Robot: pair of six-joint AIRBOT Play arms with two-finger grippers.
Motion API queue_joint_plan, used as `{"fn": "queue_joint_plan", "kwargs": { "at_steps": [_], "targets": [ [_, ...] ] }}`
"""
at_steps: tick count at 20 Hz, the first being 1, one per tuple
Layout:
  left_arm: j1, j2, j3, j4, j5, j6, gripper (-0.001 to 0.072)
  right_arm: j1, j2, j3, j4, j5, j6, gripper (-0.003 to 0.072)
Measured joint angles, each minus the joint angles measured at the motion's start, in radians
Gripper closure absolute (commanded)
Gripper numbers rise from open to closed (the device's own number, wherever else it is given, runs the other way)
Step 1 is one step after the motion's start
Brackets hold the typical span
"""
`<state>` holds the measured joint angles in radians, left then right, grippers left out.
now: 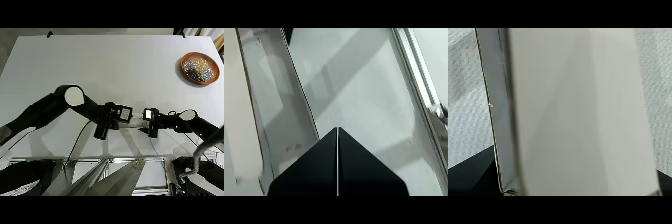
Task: Fold the box and place the chain.
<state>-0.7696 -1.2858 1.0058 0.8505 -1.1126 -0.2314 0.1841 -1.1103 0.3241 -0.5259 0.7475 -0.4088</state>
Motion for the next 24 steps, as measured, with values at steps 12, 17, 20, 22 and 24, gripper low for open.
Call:
{"fn": "queue_joint_plan", "kwargs": {
  "at_steps": [12,17,20,22,24],
  "targets": [
    [0.013,-0.196,0.000,-0.328,0.555,-0.108,0.0705,0.000,0.000,0.000,0.002,0.000,0.000,0.0287],
    [0.019,-0.269,0.000,-0.377,0.514,-0.113,0.0705,0.000,0.000,0.000,0.000,0.002,0.000,0.0287],
    [0.019,-0.295,0.000,-0.384,0.487,-0.113,0.0705,0.000,0.000,0.000,0.000,0.003,0.000,0.0287],
    [0.019,-0.300,0.000,-0.386,0.477,-0.113,0.0705,0.000,0.000,0.000,-0.001,0.003,0.000,0.0287],
    [0.022,-0.291,0.000,-0.382,0.466,-0.113,0.0705,0.000,0.000,0.000,-0.002,0.003,-0.002,0.0287]
  ]
}}
